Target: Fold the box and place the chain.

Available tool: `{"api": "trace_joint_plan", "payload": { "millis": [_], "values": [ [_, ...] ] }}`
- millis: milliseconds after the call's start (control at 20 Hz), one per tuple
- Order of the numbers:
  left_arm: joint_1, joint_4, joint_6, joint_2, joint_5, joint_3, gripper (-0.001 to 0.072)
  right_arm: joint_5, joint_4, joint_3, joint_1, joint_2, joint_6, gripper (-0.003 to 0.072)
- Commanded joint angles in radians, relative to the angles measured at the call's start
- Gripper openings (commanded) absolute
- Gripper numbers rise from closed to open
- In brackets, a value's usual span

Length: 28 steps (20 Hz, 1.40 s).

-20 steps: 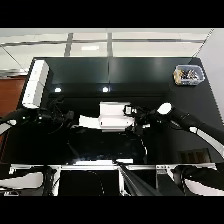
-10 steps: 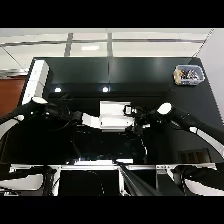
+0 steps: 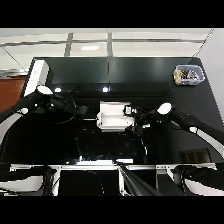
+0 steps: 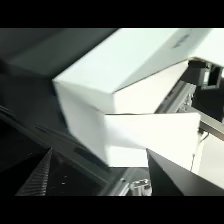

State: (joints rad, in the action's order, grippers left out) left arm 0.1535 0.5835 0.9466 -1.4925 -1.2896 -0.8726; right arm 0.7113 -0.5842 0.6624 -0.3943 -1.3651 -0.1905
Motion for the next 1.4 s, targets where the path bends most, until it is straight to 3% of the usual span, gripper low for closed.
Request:
{"api": "trace_joint_plan", "payload": {
  "millis": [0,150,400,650,800,1250,1350],
  "values": [
    [0.058,0.011,0.075,0.000,0.023,-0.018,0.0687,-0.001,0.001,0.000,-0.001,0.000,0.001,0.0202],
    [0.119,0.050,0.179,0.000,0.113,-0.020,0.0687,-0.002,0.001,0.000,-0.001,0.000,0.001,0.0201],
    [0.219,0.243,0.368,0.000,0.189,-0.079,0.0687,-0.002,0.001,0.000,-0.001,0.000,0.001,0.0201],
    [0.280,0.300,0.499,0.000,0.184,-0.128,0.0681,-0.001,0.001,0.000,-0.001,0.000,0.001,0.0202],
    [0.303,0.303,0.504,0.000,0.167,-0.146,0.0567,-0.001,0.001,0.000,-0.001,0.000,0.001,0.0201],
    [0.368,0.448,0.678,0.000,0.140,-0.212,0.0543,-0.002,0.001,0.000,-0.001,0.000,0.001,0.0201],
    [0.383,0.488,0.730,0.000,0.134,-0.222,0.0479,-0.002,0.001,0.000,-0.001,0.000,0.001,0.0201]
  ]
}}
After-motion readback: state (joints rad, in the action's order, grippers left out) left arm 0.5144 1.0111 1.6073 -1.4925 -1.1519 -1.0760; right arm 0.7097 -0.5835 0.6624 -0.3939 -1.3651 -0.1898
